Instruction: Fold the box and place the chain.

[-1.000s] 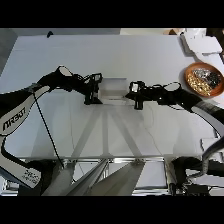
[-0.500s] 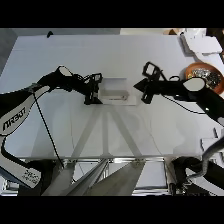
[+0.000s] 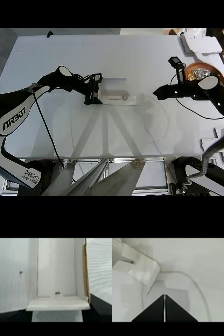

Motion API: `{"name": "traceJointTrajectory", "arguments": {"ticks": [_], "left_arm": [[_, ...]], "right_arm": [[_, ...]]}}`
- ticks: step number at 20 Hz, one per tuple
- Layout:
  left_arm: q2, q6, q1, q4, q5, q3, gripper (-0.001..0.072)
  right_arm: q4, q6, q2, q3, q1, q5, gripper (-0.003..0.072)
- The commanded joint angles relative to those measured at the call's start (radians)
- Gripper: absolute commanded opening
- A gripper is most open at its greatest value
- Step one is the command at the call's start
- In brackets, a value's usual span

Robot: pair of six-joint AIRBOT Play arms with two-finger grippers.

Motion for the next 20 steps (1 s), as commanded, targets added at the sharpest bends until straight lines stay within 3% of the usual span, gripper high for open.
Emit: {"name": "traceJointTrajectory", "arguments": {"ticks": [1,8,16,20], "left_arm": [[0.0,0.0,0.0,0.0,0.0,0.0,0.0275],[0.0,0.0,0.0,0.0,0.0,0.0,0.0275],[0.0,0.0,0.0,0.0,0.0,0.0,0.0275],[0.0,0.0,0.0,0.0,0.0,0.0,0.0275]], "right_arm": [[0.084,0.105,-0.129,-0.001,-0.021,0.057,0.0009],[0.314,0.047,-0.296,-0.002,0.048,0.039,0.0008],[0.677,-0.1,-0.32,-0.002,0.129,0.125,0.0011],[0.679,-0.109,-0.319,-0.002,0.129,0.102,0.0067]]}}
